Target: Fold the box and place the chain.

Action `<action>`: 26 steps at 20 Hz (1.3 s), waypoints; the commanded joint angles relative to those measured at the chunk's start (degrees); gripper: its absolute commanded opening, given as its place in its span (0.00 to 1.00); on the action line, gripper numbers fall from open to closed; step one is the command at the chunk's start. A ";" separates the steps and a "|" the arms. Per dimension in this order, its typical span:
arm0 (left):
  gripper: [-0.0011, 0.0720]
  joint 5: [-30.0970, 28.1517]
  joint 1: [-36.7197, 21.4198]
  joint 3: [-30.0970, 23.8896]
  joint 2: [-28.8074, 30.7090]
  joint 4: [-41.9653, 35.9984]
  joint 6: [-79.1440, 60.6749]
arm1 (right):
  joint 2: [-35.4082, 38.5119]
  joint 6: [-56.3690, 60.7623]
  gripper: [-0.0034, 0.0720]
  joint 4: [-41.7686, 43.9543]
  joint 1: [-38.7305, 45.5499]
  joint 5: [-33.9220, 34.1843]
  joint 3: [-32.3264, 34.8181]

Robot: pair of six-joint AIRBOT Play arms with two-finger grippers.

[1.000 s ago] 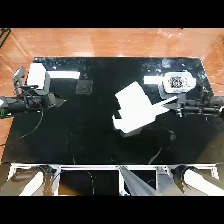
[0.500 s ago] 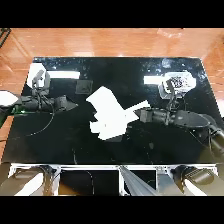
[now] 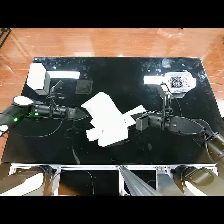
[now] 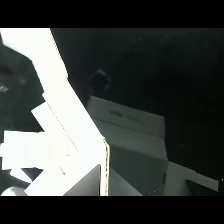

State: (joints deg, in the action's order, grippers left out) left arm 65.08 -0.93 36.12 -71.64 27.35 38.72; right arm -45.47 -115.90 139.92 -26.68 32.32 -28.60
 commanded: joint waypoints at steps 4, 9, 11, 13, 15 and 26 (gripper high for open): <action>0.89 7.80 3.23 0.87 -12.81 -11.19 -22.18 | 0.02 1.51 0.08 -0.44 -0.24 1.33 -0.02; 0.89 10.32 6.78 0.94 -15.74 -11.39 -29.70 | 0.02 1.73 0.08 -0.46 -0.22 0.90 -0.02; 0.89 12.04 8.46 0.96 -15.76 -11.32 -33.64 | 0.02 2.10 0.08 -0.46 -0.22 0.87 -0.02; 0.88 11.96 9.55 1.01 -15.87 -11.39 -36.30 | 0.02 2.19 0.08 -0.46 -0.22 0.90 -0.02; 0.86 11.80 10.14 1.29 -16.35 -12.02 -38.21 | 0.02 2.51 0.08 -0.48 -0.22 0.90 -0.02; 0.53 12.15 9.99 7.58 -18.34 -8.37 -37.94 | 0.02 2.99 0.08 -0.52 -0.22 0.92 -0.02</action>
State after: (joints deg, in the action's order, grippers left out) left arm 77.08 9.06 42.39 -89.84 16.69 0.69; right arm -45.47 -112.90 139.31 -26.85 33.19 -28.60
